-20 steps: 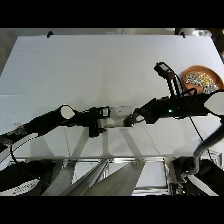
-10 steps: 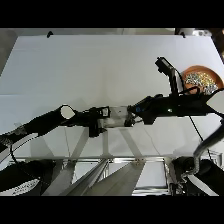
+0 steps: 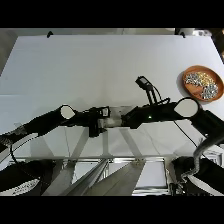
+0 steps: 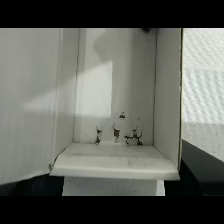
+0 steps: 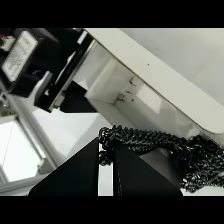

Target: Fold the box and place the chain.

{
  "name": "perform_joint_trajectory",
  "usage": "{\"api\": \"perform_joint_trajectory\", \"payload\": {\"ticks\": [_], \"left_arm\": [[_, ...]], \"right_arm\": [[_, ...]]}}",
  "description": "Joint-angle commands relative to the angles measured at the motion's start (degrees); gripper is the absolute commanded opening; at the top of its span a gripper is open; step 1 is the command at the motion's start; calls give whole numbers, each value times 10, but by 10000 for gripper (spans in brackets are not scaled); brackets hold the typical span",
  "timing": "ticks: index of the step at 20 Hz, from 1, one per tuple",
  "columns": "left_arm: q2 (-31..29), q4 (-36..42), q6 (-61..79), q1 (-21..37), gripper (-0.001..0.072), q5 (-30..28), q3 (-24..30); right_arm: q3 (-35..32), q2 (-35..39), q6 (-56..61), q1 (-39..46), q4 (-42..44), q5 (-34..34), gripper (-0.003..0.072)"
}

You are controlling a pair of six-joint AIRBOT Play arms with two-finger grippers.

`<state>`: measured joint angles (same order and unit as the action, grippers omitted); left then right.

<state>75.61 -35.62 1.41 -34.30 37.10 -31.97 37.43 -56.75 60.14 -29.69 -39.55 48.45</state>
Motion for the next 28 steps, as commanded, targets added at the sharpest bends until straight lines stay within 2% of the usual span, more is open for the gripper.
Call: {"api": "perform_joint_trajectory", "payload": {"ticks": [1,6,11,13,17,18,21,23,28], "left_arm": [[0,0,0,0,207,0,0],[0,0,0,0,207,0,0],[0,0,0,0,207,0,0],[0,0,0,0,207,0,0],[0,0,0,0,207,0,0],[0,0,0,0,207,0,0],[0,0,0,0,207,0,0],[0,0,0,0,207,0,0],[0,0,0,0,207,0,0]], "right_arm": [[-8,-59,-3,-31,10,-45,20],[-8,-116,-2,-46,14,-58,20],[-8,-120,-3,-46,14,-71,29],[-8,-120,-3,-46,14,-76,145],[-8,-120,-2,-46,16,-75,145],[-8,-118,-3,-46,20,-75,173],[-8,-80,-3,-40,18,-65,183],[-8,-36,-10,-18,12,-26,183],[-8,77,31,104,-119,66,182]]}}
